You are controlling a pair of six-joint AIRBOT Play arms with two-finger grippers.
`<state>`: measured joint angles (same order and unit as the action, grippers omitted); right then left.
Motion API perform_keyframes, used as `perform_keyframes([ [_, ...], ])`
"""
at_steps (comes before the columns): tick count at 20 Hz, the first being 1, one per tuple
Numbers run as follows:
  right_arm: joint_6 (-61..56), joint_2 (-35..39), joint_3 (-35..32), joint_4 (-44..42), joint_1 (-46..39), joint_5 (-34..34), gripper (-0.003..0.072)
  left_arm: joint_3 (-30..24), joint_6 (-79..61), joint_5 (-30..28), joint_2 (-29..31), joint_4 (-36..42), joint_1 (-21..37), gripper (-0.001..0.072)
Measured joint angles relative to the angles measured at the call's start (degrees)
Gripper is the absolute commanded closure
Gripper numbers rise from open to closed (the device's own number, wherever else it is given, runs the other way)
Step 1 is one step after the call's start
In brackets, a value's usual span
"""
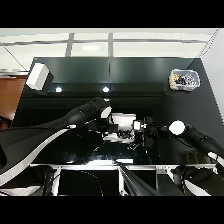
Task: Fold the box and place the chain.
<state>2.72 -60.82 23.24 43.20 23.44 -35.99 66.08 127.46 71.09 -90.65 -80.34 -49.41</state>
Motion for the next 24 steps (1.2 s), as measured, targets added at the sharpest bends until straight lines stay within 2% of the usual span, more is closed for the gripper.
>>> perform_keyframes([
  [2,-0.42,-0.07,0.04,0.42,-1.22,-2.08,0.0568,0.0,0.02,-0.04,0.0,0.22,0.0,0.0678],
  [3,-0.63,-0.07,0.09,0.39,-1.9,-3.26,0.0654,0.0,0.02,-0.04,0.0,0.22,-0.02,0.0678],
  [4,-0.94,0.02,0.09,0.46,-2.6,-4.24,0.0672,0.0,0.04,-0.04,0.0,0.24,-0.02,0.0678],
  [7,-4.22,1.44,0.37,2.08,-4.42,-7.21,0.0672,0.0,0.04,-0.07,0.0,0.26,0.0,0.0678],
  [12,-18.49,7.93,2.47,4.48,-5.44,-11.63,0.0673,0.0,0.04,-0.09,0.0,0.28,-0.02,0.0678],
  [17,-37.53,15.76,10.01,4.92,-5.68,-21.64,0.0672,0.0,0.09,-0.09,0.0,0.31,0.0,0.0678],
  [22,-49.68,17.84,17.25,-4.76,-5.2,-27.28,0.067,0.0,0.13,-0.11,0.0,0.33,-0.02,0.0678],
  [23,-50.82,17.62,17.46,-6.23,-4.66,-27.63,0.0645,0.0,0.13,-0.11,0.0,0.33,-0.02,0.0678],
  [24,-51.54,17.31,17.33,-6.82,-4.2,-27.78,0.0423,0.0,0.13,-0.13,0.0,0.33,-0.02,0.0678],
])
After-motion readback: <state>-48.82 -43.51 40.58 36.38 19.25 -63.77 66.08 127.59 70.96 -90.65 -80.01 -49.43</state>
